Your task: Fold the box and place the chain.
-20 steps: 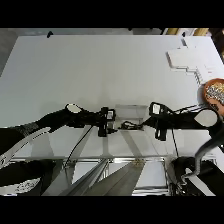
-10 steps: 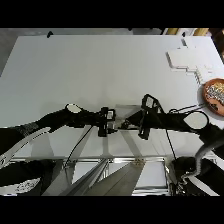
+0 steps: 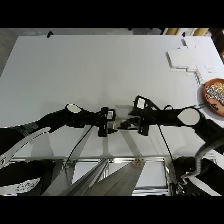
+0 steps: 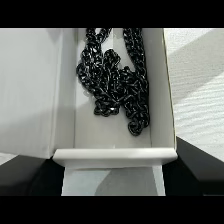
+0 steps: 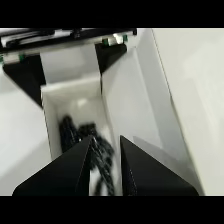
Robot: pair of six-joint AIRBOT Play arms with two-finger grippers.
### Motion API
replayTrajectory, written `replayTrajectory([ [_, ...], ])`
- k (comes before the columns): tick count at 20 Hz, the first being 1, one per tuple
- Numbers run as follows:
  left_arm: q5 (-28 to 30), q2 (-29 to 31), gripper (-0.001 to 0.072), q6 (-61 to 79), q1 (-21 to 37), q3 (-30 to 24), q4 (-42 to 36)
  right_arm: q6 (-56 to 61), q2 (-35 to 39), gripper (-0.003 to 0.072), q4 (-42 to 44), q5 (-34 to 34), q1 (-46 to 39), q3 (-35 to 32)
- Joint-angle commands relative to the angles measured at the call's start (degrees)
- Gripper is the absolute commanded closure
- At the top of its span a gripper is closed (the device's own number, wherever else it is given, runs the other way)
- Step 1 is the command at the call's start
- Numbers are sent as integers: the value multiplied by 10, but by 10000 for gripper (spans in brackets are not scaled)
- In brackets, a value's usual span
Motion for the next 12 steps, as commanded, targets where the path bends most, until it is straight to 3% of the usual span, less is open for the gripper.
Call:
replayTrajectory([
  [1,0,0,681,0,0,0,0,-93,35,486,-148,134,-87,19],
  [4,0,0,681,0,0,0,0,-119,23,488,-164,117,-146,17],
  [12,0,0,681,0,0,0,0,-172,-115,487,-171,99,-153,16],
])
